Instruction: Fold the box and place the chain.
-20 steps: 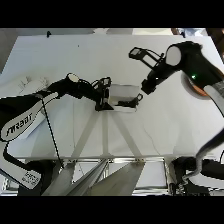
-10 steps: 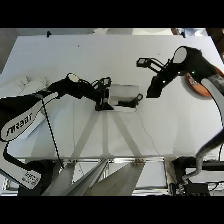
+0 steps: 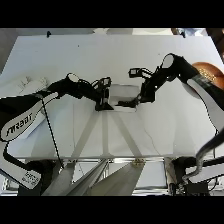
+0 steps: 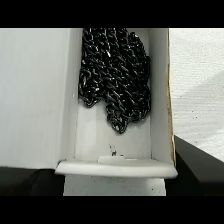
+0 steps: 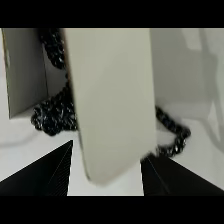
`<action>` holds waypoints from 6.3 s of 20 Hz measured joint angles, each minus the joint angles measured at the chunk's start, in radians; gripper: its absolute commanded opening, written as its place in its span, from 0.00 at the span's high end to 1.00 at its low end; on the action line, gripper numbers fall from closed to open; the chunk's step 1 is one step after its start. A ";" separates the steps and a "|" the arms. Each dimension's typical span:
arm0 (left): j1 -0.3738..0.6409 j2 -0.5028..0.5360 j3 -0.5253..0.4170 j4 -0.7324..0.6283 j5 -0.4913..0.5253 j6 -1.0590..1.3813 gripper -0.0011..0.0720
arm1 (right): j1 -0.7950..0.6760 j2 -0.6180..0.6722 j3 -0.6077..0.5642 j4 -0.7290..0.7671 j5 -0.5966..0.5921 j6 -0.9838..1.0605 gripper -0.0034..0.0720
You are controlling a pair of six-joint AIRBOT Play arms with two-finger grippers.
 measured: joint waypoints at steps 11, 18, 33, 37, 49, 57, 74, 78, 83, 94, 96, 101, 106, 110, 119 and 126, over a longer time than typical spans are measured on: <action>0.000 0.000 0.000 0.000 0.000 0.000 0.60 | 0.000 -0.060 0.000 0.024 -0.008 -0.100 0.94; 0.000 0.000 0.000 0.000 0.000 0.000 0.60 | 0.000 -0.001 0.000 -0.012 0.011 -0.041 0.94; 0.000 0.000 0.000 0.000 0.000 0.000 0.60 | 0.003 0.247 0.000 0.401 0.082 -0.023 0.93; 0.000 0.000 0.000 0.000 0.000 0.000 0.60 | 0.022 0.251 0.000 0.382 0.073 -0.024 0.45; 0.000 0.000 0.000 0.000 0.000 0.000 0.60 | -0.159 0.252 -0.029 0.135 0.063 -0.038 0.53; 0.000 0.000 0.000 0.000 0.000 0.000 0.60 | -0.195 0.232 -0.242 0.193 -0.053 -0.249 0.40; 0.000 0.000 0.000 0.002 -0.001 0.001 0.60 | -0.102 0.071 -0.288 0.353 -0.162 -0.367 0.94; 0.000 0.000 0.000 0.000 -0.001 -0.001 0.60 | -0.101 0.113 -0.288 0.315 -0.114 -0.362 0.94; 0.000 0.000 0.000 0.000 0.000 0.000 0.60 | -0.101 0.241 -0.288 0.316 -0.097 -0.333 0.92; 0.000 0.000 0.000 0.000 0.000 0.000 0.60 | -0.102 0.341 -0.288 0.373 -0.148 -0.322 0.45; 0.000 0.000 0.000 0.000 0.000 0.000 0.60 | -0.102 0.332 -0.288 0.323 -0.178 -0.322 0.45; 0.000 0.000 0.000 0.000 0.000 0.000 0.60 | -0.102 0.240 -0.288 0.259 -0.224 -0.322 0.45; 0.000 0.000 0.000 0.000 0.000 0.000 0.60 | -0.102 0.124 -0.288 0.261 -0.254 -0.345 0.48; 0.000 0.000 0.000 0.000 0.000 0.000 0.60 | -0.102 0.069 -0.288 0.325 -0.293 -0.393 0.52; 0.000 0.000 0.000 0.000 0.000 0.000 0.60 | -0.102 0.052 -0.288 0.388 -0.335 -0.457 0.94; 0.000 0.000 0.000 0.000 0.000 0.000 0.60 | -0.102 0.183 -0.288 0.319 -0.328 -0.438 0.94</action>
